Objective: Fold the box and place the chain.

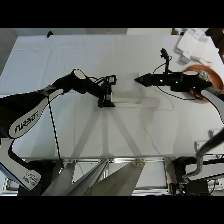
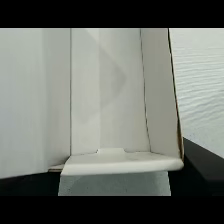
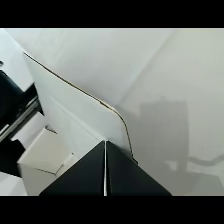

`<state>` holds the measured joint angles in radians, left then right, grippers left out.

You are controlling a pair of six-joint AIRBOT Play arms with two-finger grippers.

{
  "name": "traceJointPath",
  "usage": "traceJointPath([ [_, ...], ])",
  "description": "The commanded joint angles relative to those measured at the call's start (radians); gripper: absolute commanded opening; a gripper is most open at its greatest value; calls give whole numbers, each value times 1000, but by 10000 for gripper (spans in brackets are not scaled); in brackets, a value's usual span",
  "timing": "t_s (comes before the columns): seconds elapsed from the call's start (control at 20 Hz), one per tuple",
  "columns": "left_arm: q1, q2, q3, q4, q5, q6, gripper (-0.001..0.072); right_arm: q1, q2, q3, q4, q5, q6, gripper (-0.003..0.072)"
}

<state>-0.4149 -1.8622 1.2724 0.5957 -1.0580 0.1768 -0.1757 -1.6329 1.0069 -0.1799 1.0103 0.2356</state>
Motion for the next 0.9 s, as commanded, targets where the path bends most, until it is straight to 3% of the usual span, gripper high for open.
traceJointPath([
  [0.0,0,0,0,0,0,2,278,21,-1,1,-35,-68,1,3],
  [0.2,0,0,0,0,0,2,278,19,1,1,-45,-61,3,4],
  [0.4,0,0,0,0,0,2,278,19,34,1,-32,97,2,9],
  [0.6,0,0,0,0,0,2,278,-23,153,2,-86,152,3,13],
  [0.65,0,0,0,0,0,2,278,-41,188,3,-123,161,3,41],
  [0.7,0,0,0,0,0,2,278,-61,228,3,-181,164,3,115],
  [0.85,0,0,0,0,0,2,278,-78,310,3,-494,160,3,133],
])
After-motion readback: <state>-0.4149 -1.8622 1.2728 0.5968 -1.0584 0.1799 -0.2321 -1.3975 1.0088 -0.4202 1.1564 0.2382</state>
